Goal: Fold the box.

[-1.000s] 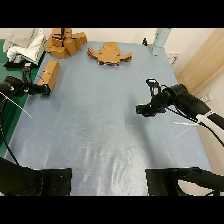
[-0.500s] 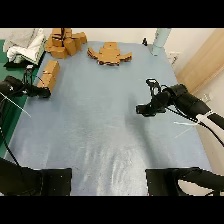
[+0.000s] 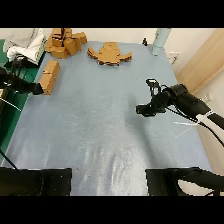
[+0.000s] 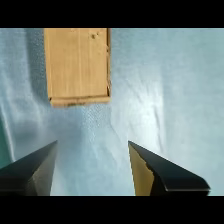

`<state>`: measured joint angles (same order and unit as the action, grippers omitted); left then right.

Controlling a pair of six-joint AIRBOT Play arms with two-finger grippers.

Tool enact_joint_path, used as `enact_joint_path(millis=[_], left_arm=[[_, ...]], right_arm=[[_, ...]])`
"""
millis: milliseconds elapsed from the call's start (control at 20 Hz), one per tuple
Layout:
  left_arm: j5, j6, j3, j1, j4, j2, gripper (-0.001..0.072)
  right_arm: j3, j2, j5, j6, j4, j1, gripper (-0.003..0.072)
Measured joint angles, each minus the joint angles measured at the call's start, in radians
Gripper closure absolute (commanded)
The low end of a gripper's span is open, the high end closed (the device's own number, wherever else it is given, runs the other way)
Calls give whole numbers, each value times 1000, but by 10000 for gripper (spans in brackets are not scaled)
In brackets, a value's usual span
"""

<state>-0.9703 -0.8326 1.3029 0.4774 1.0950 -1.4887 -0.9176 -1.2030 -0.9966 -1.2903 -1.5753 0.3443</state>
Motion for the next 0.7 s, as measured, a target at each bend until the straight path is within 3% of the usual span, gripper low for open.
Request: enact_joint_path(millis=[50,300,700], left_arm=[[-41,-26,15,0,8,23,698],[-209,-104,58,-93,-51,112,702],[-215,-225,63,-548,-85,109,700]], right_arm=[[0,0,0,0,0,0,681],[0,0,0,0,0,0,681],[0,0,0,0,0,0,680]])
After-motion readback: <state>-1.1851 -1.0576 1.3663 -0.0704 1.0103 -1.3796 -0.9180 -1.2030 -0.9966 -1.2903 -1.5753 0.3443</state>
